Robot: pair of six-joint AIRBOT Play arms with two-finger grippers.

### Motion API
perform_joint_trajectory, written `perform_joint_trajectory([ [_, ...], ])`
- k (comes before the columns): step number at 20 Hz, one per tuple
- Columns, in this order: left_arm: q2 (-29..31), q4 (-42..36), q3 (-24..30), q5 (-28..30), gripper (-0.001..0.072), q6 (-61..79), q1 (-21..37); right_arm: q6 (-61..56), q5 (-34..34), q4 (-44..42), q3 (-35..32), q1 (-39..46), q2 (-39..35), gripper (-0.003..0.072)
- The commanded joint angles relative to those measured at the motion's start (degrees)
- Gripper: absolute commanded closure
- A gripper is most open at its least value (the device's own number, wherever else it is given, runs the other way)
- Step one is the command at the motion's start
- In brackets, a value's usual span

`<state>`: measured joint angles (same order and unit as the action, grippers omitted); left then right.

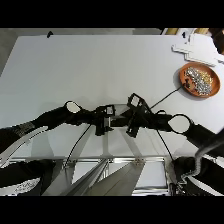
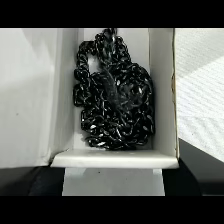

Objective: Fold the box and place the chain.

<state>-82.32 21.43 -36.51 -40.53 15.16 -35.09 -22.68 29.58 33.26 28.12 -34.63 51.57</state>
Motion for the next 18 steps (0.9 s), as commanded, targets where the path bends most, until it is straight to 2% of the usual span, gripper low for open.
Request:
perform_joint_trajectory([
  [1,0.0,0.0,0.0,0.0,0.0457,0.0,0.0,0.8,8.4,7.9,0.7,7.6,-5.0,0.0484],
  [4,0.0,0.0,0.0,0.0,0.0457,0.0,0.0,4.5,16.2,19.7,0.7,17.0,-10.4,0.0488],
  [7,0.0,0.0,0.0,0.0,0.0457,0.0,0.0,9.4,18.0,25.0,-0.4,25.0,-9.8,0.0511],
  [10,0.0,0.0,0.0,0.0,0.0457,0.0,0.0,16.4,18.0,24.6,-3.0,26.6,-6.1,0.0475],
  [11,0.0,0.0,0.0,0.0,0.0457,0.0,0.0,19.1,17.7,23.4,-3.5,26.3,-4.2,0.0382],
  [12,0.0,0.0,0.0,0.0,0.0457,0.0,0.0,22.0,17.5,22.6,-3.8,25.8,-2.4,0.0358],
  [18,0.0,0.0,0.0,0.0,0.0457,0.0,0.0,37.4,12.2,12.6,-3.8,21.8,8.8,0.0360],
])
